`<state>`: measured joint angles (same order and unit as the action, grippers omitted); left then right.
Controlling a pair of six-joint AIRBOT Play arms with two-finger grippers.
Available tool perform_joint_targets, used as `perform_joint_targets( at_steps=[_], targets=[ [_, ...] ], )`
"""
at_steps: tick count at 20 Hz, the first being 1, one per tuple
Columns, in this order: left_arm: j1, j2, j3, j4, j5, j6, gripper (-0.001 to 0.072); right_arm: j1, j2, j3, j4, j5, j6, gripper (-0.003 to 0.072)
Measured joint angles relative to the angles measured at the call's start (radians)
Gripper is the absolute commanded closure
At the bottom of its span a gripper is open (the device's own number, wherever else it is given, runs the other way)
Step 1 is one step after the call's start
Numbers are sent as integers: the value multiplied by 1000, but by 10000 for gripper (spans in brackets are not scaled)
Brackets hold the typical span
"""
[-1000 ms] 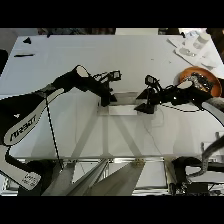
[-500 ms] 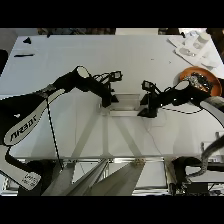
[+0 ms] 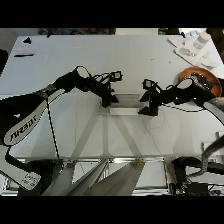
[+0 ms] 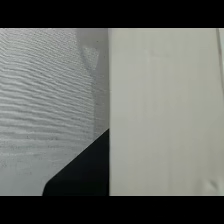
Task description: Fold the box and place the chain.
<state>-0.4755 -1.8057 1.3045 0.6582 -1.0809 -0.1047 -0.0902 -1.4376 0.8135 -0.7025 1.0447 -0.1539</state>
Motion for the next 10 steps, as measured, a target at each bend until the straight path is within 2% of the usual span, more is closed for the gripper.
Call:
perform_joint_targets(
  at_steps=[10],
  targets=[
    [0,0,0,2,-1,-1,695,-14,-42,40,73,29,-51,56]
  ],
)
